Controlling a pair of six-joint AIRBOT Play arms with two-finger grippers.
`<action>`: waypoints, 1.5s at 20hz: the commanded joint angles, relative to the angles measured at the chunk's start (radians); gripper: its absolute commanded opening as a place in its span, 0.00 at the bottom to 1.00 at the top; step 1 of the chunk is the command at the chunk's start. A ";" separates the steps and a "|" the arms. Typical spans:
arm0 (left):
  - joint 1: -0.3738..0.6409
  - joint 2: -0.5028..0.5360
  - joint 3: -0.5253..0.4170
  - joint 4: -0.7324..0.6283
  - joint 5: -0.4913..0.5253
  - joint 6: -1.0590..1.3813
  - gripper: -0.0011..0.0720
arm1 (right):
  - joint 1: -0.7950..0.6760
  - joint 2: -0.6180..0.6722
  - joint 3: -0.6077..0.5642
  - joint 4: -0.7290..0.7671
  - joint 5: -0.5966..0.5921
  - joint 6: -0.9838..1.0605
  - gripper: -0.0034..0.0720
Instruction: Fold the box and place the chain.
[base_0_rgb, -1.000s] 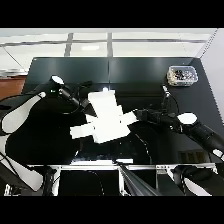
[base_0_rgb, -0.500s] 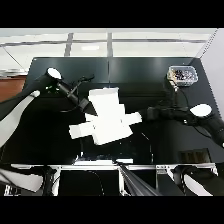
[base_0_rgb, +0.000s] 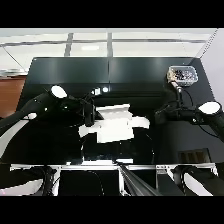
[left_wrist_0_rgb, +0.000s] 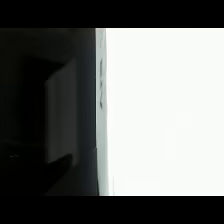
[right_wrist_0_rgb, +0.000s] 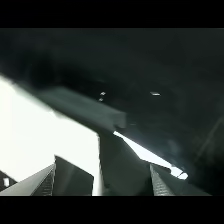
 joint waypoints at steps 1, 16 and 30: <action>-0.015 -0.019 -0.017 0.011 0.131 0.084 0.05 | 0.040 0.001 0.022 -0.007 0.066 -0.278 0.93; -0.015 -0.058 -0.017 -0.001 0.123 0.066 0.05 | 0.477 -0.085 0.032 -0.333 -0.121 -0.446 0.93; -0.024 -0.083 -0.014 -0.015 0.083 0.199 0.05 | 0.588 -0.128 0.022 -0.309 -0.151 -0.480 0.93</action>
